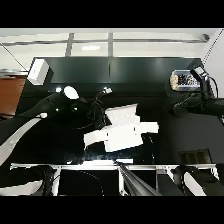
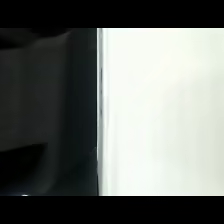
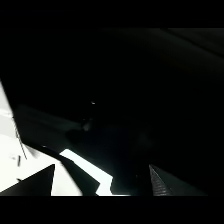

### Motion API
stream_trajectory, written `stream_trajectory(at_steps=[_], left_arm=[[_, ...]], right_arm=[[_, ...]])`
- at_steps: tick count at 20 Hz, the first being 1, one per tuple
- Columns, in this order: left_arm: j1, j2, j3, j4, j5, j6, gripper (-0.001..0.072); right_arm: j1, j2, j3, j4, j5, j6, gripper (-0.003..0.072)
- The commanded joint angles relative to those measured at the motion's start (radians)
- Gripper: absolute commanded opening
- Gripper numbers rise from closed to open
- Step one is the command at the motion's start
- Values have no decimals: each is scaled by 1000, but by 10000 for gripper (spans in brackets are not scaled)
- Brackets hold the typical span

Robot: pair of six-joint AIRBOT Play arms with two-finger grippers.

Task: Fold the box and place the chain.

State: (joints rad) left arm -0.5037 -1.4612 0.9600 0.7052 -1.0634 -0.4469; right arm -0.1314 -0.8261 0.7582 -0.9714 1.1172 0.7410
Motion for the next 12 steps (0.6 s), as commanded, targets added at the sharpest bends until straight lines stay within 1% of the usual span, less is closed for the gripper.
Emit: stream_trajectory(at_steps=[1,3,7,10,12], left_arm=[[-82,50,12,249,188,2,20],[-108,52,12,245,254,4,21],[-114,60,1,212,257,119,21],[-120,60,-34,211,267,251,21],[-133,60,-67,209,372,264,21]], right_arm=[[-10,1,35,-27,2,2,699],[-10,1,35,-29,1,2,699],[-10,1,35,-29,0,2,699],[-9,0,34,-33,20,2,698],[4,-3,30,-84,27,2,699]])
